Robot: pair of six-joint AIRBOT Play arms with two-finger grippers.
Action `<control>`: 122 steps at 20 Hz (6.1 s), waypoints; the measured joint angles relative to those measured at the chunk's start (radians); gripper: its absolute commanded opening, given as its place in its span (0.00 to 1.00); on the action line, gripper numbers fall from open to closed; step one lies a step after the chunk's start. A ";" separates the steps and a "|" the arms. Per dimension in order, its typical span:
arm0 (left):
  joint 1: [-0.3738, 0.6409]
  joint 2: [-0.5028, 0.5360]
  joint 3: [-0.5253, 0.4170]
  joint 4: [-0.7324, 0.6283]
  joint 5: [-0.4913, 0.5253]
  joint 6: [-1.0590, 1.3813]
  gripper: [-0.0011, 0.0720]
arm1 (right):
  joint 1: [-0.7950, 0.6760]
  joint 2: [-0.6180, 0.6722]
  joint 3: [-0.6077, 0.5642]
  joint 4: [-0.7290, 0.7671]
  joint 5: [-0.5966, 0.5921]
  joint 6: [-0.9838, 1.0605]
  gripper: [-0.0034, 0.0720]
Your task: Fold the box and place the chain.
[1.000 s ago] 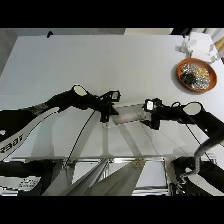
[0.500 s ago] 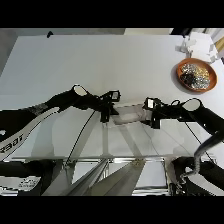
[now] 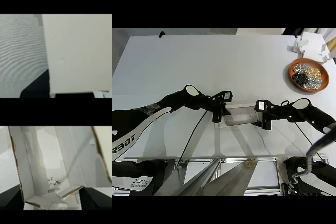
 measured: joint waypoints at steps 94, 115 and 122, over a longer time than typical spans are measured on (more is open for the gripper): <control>0.002 0.026 0.000 0.023 -0.009 0.000 0.56 | 0.009 -0.053 -0.014 -0.007 0.013 -0.067 0.59; 0.000 0.274 0.000 0.489 -0.043 -0.314 0.50 | 0.009 -0.054 -0.014 -0.005 0.008 -0.064 0.59; -0.091 0.335 -0.001 0.536 -0.186 -0.454 0.01 | 0.009 -0.054 -0.014 -0.005 0.008 -0.064 0.59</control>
